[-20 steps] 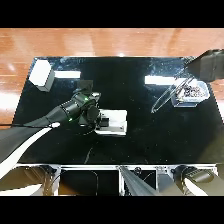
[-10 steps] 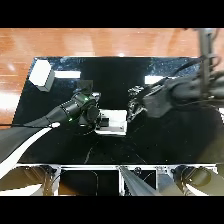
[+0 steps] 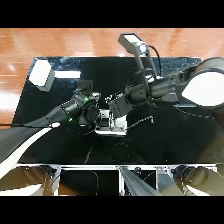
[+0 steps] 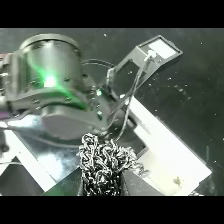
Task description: Fold the box and place the chain.
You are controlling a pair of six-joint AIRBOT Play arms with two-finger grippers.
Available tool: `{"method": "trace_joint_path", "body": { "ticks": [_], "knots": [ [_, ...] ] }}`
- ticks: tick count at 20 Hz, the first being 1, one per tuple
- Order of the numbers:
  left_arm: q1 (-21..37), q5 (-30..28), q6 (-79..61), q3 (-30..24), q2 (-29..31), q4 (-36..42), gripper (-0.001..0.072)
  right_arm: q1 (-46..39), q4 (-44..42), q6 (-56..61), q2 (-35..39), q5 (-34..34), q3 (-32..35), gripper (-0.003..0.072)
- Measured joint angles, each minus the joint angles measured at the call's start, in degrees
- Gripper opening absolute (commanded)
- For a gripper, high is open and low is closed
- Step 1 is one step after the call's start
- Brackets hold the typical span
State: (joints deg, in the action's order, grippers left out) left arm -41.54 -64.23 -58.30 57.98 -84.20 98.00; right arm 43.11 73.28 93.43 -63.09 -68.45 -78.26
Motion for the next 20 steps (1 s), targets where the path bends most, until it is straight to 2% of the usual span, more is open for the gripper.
{"method": "trace_joint_path", "body": {
  "ticks": [6,10,15,18,19,20],
  "knots": [
    [0.00,-0.02,0.00,0.00,0.00,0.00,0.0020,-0.13,2.82,-0.07,-1.40,1.31,1.46,0.0021],
    [0.00,-0.04,0.00,0.00,0.00,0.00,0.0020,-0.20,2.40,0.70,-1.60,2.36,6.56,0.0022],
    [0.00,-0.04,0.00,0.00,0.00,0.00,0.0020,-0.24,2.25,1.07,-1.73,6.67,13.62,0.0022],
    [0.00,-0.04,0.00,0.00,0.00,0.00,0.0020,-0.26,1.88,1.09,-2.73,9.20,15.69,0.0027],
    [0.00,-0.02,0.00,0.00,0.00,0.00,0.0020,-0.24,1.57,1.14,-3.23,9.99,16.04,0.0173],
    [0.00,-0.02,0.00,0.00,0.00,0.00,0.0020,-0.24,1.33,1.33,-3.72,10.49,16.31,0.0460]
  ]
}}
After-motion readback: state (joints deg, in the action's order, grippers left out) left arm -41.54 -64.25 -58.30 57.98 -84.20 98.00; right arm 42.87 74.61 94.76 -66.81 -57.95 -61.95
